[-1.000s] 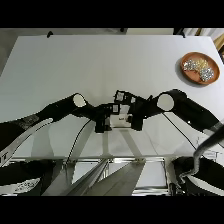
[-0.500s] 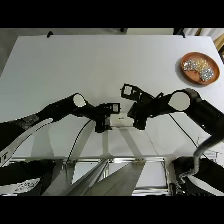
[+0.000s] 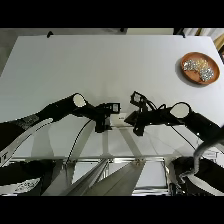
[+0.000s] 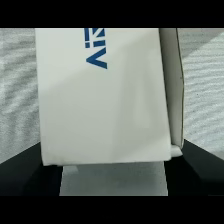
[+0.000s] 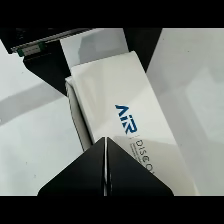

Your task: Fold the box and place the chain.

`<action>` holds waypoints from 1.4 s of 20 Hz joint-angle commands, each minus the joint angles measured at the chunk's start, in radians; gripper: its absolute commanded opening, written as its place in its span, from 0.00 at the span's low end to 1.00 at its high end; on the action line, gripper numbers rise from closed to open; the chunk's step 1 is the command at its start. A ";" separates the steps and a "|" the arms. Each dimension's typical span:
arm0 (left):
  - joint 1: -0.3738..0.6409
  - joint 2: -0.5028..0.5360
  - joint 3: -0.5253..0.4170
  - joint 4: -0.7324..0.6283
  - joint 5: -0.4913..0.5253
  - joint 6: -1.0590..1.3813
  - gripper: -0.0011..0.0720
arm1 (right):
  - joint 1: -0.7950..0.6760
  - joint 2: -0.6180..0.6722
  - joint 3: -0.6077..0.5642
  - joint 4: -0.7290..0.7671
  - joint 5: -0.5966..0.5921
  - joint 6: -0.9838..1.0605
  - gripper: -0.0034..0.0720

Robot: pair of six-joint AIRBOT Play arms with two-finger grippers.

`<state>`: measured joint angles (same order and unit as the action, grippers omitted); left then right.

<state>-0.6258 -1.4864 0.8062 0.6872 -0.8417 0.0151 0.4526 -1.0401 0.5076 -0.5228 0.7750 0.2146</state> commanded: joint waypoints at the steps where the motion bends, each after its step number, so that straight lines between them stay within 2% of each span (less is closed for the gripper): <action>1: 0.001 0.001 0.000 0.000 0.000 0.000 0.03 | -0.003 0.001 -0.041 0.143 -0.032 -0.177 0.06; 7: 0.001 0.001 0.000 0.000 0.000 0.000 0.03 | -0.003 -0.018 -0.041 0.157 -0.029 -0.224 0.06; 11: 0.001 0.001 0.000 0.000 0.000 0.000 0.03 | -0.003 -0.063 -0.042 0.137 0.021 -0.235 0.06; 18: 0.001 0.001 0.000 0.000 0.000 0.000 0.03 | -0.003 -0.076 -0.093 0.126 -0.008 -0.243 0.06; 22: 0.001 0.001 0.000 0.000 0.000 0.000 0.03 | 0.029 -0.076 -0.132 0.126 -0.062 -0.242 0.06; 28: 0.001 0.001 0.000 0.000 0.000 0.000 0.03 | 0.030 -0.076 -0.148 0.112 -0.063 -0.239 0.06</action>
<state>-0.6262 -1.4864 0.8055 0.6895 -0.8433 0.0181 0.4793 -1.1145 0.3676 -0.3515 0.7151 -0.0269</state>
